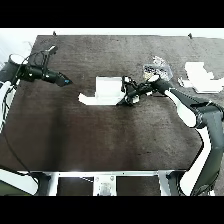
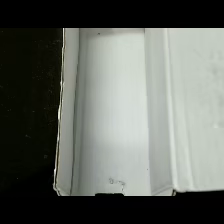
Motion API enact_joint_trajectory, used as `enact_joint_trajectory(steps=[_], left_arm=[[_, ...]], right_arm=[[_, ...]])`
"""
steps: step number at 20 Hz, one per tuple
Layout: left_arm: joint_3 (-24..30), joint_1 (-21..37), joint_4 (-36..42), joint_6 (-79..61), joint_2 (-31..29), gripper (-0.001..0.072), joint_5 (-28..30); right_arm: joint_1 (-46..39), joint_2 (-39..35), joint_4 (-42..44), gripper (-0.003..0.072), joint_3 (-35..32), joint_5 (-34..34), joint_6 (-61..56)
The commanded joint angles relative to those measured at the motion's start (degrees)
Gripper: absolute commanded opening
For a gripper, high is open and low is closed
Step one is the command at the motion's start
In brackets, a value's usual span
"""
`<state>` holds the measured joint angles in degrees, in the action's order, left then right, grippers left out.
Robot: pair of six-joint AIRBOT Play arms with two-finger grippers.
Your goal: Fold the box and place the chain.
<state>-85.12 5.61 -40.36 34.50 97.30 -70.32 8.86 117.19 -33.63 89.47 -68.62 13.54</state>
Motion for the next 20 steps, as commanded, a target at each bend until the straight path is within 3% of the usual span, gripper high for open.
enact_joint_trajectory(steps=[1, 9, 15, 20], left_arm=[[6.08, 1.22, -0.85, 12.39, -1.33, 0.0016, 4.26], [13.84, -1.07, 0.09, 21.11, -1.11, 0.0018, 10.67], [14.05, -6.19, -0.13, 27.26, -1.09, 0.0018, 16.65], [14.08, -6.49, -1.33, 28.68, -1.09, 0.0018, 17.49]], right_arm=[[0.04, 0.04, 0.02, 0.052, 0.02, -0.02, 0.0], [0.02, 0.04, 0.02, 0.052, 0.02, -0.02, 0.0], [0.02, 0.04, 0.02, 0.0521, 0.02, -0.02, 0.02], [0.04, 0.04, 0.02, 0.0521, 0.02, -0.02, 0.0]])
